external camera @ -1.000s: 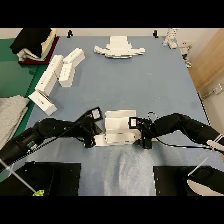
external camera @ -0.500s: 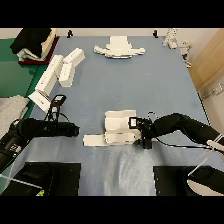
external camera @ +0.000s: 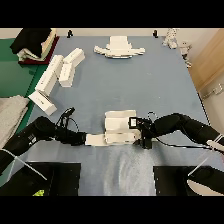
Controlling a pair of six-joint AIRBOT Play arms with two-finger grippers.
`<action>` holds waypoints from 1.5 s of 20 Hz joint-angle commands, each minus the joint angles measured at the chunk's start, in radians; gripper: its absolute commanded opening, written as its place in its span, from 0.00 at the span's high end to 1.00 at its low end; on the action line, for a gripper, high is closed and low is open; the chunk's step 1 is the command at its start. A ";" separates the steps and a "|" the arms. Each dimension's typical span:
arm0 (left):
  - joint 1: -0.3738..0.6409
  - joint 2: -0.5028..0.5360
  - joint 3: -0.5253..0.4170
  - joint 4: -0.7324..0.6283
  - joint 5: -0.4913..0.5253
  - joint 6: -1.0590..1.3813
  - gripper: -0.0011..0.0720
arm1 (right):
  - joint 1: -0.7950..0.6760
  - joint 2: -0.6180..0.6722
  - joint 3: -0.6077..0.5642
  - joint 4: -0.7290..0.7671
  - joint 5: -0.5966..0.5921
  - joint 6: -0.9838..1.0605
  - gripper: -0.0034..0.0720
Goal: Fold the box.
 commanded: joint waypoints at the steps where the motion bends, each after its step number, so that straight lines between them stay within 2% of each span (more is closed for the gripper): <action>1: -0.021 -0.044 -0.005 -0.189 0.002 0.137 0.96 | 0.001 0.001 0.000 0.000 0.000 0.000 0.28; 6: -0.038 -0.029 -0.002 -0.268 0.001 0.170 0.96 | 0.001 0.001 0.000 0.000 0.000 0.000 0.28; 11: -0.096 -0.029 -0.002 -0.273 0.011 0.218 0.96 | 0.001 0.001 0.000 0.000 0.000 0.000 0.28; 15: -0.100 -0.029 0.008 -0.276 0.021 0.217 0.96 | 0.001 0.001 0.000 0.000 0.000 0.000 0.28; 16: -0.100 -0.029 0.013 -0.276 0.021 0.217 0.86 | 0.001 0.001 0.000 0.000 0.000 0.000 0.28; 17: -0.100 -0.029 0.016 -0.276 0.022 0.216 0.50 | 0.001 0.001 0.000 0.000 0.000 0.000 0.28; 18: -0.098 -0.029 0.018 -0.276 0.022 0.215 0.42 | 0.001 0.001 0.000 0.000 0.000 0.000 0.28; 19: -0.099 -0.029 0.019 -0.275 0.021 0.216 0.52 | 0.001 0.001 0.000 0.000 0.000 0.000 0.28; 25: -0.099 -0.029 0.019 -0.288 0.049 0.215 0.50 | 0.001 0.001 0.000 0.000 0.000 0.000 0.28; 30: -0.100 -0.029 0.020 -0.384 0.035 0.217 0.50 | 0.001 0.001 0.000 0.000 0.000 0.000 0.28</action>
